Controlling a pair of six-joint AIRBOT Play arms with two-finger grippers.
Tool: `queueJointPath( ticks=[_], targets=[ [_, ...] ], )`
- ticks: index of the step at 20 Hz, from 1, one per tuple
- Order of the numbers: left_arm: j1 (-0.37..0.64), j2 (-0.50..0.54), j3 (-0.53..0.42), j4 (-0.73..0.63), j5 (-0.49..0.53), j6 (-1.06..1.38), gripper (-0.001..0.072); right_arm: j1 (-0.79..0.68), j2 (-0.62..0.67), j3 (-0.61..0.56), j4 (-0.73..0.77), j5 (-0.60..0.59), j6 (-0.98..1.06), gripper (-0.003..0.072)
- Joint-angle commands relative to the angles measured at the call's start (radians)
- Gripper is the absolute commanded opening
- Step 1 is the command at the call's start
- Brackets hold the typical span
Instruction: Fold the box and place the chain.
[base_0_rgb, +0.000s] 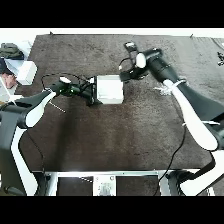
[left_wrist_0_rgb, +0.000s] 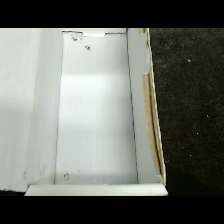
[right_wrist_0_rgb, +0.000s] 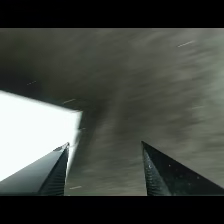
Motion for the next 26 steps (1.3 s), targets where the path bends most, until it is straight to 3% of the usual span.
queueJointPath(
  ticks=[1,2,4,7,10,13,17,21,26],
  targets=[
    [0.0,0.0,0.0,0.0,0.0,-0.001,0.0345,-0.114,0.078,-0.02,0.032,-0.041,-0.133,0.0499],
    [0.0,0.0,0.0,0.0,0.0,-0.001,0.0345,-0.15,0.112,-0.046,0.064,-0.074,-0.163,0.0494],
    [0.0,0.0,0.0,0.0,0.0,-0.001,0.0344,-0.203,0.198,-0.142,0.104,-0.193,-0.228,0.0326],
    [0.0,0.0,0.0,0.0,0.0,-0.001,0.0345,-0.268,0.34,-0.353,0.106,-0.366,-0.228,0.0322],
    [0.0,0.0,0.0,0.0,0.0,-0.001,0.0344,-0.342,0.476,-0.644,0.107,-0.597,-0.226,0.0322],
    [0.0,0.0,0.0,0.0,0.0,-0.001,0.0345,-0.438,0.492,-0.802,0.119,-0.652,-0.19,0.0348],
    [0.0,0.0,0.0,0.0,0.0,-0.001,0.0345,-0.513,0.389,-0.733,0.18,-0.587,-0.219,0.0348],
    [0.0,0.0,0.0,0.0,0.0,-0.001,0.0344,-0.531,0.21,-0.512,0.182,-0.333,-0.285,0.0346],
    [0.0,0.0,0.0,0.0,0.0,-0.001,0.0345,-0.556,0.036,-0.281,0.245,-0.118,-0.384,0.0344]
  ],
)
